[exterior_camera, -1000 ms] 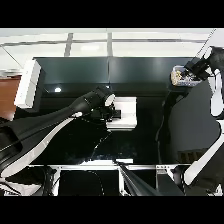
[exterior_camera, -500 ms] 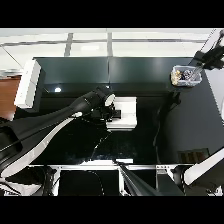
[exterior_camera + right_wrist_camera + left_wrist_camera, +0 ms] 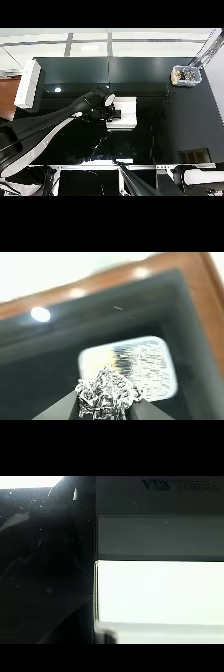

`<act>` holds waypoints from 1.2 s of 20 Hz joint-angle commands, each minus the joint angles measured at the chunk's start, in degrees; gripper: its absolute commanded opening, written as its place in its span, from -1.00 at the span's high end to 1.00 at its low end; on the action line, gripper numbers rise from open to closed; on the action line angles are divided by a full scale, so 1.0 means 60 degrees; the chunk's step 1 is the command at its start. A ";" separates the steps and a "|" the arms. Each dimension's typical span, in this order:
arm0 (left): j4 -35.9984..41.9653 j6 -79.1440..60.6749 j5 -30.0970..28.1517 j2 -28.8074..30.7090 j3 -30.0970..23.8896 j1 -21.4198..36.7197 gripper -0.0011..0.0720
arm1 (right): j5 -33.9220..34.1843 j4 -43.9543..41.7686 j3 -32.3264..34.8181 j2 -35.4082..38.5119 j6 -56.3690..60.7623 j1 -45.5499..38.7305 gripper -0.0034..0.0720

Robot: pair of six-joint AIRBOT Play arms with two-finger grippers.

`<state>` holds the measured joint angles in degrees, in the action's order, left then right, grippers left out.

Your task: Fold the box and place the chain.

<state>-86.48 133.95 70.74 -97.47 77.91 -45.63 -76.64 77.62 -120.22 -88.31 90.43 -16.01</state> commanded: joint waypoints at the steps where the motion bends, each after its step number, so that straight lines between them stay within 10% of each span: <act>1: -0.0004 -0.0004 -0.0033 -0.0004 0.0004 0.0007 0.89 | -0.0302 -0.1672 0.0025 0.1264 -0.0404 0.0015 0.90; 10: -0.0011 -0.0007 -0.0029 -0.0004 0.0004 0.0007 0.89 | -0.0321 -0.3355 0.1428 0.4484 -0.0772 0.1479 0.90; 18: -0.0080 -0.0004 -0.0033 -0.0004 0.0004 0.0007 0.89 | -0.2426 -0.3479 0.1778 0.4666 -0.0889 0.3311 0.90; 24: -0.0182 -0.0004 -0.0022 -0.0004 0.0004 0.0007 0.89 | -0.2277 -0.5151 0.4350 0.4666 -0.1421 0.4135 0.89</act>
<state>-87.18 133.93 70.57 -97.47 77.91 -45.63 -90.56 50.43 -100.73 -60.40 83.26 6.17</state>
